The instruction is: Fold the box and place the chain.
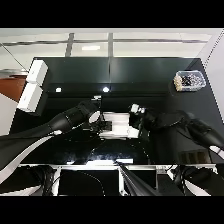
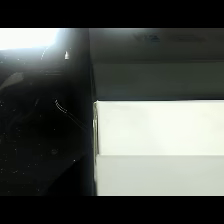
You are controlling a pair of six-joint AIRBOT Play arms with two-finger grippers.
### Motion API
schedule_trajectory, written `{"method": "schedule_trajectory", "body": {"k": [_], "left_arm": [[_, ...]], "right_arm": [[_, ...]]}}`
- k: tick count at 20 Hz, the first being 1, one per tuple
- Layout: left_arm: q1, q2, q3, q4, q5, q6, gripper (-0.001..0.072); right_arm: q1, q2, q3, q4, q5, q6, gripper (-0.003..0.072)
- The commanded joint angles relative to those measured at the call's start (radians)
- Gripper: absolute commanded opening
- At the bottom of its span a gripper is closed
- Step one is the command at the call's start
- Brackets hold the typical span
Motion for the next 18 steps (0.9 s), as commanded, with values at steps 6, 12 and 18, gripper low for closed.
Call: {"method": "schedule_trajectory", "body": {"k": [6, 12, 18], "left_arm": [[0.000, -0.001, 0.000, -0.003, -0.002, -0.001, 0.0026], [0.000, -0.001, 0.000, -0.002, 0.000, -0.001, 0.0026], [0.000, -0.001, 0.000, 0.001, 0.008, -0.001, 0.0026]], "right_arm": [[-0.451, 0.160, -0.012, -0.109, -0.291, 0.723, 0.0024], [-0.506, 0.101, -0.186, 0.030, -0.225, 0.944, 0.0024], [-0.267, -0.077, -0.167, 0.212, -0.132, 0.906, 0.0025]]}}
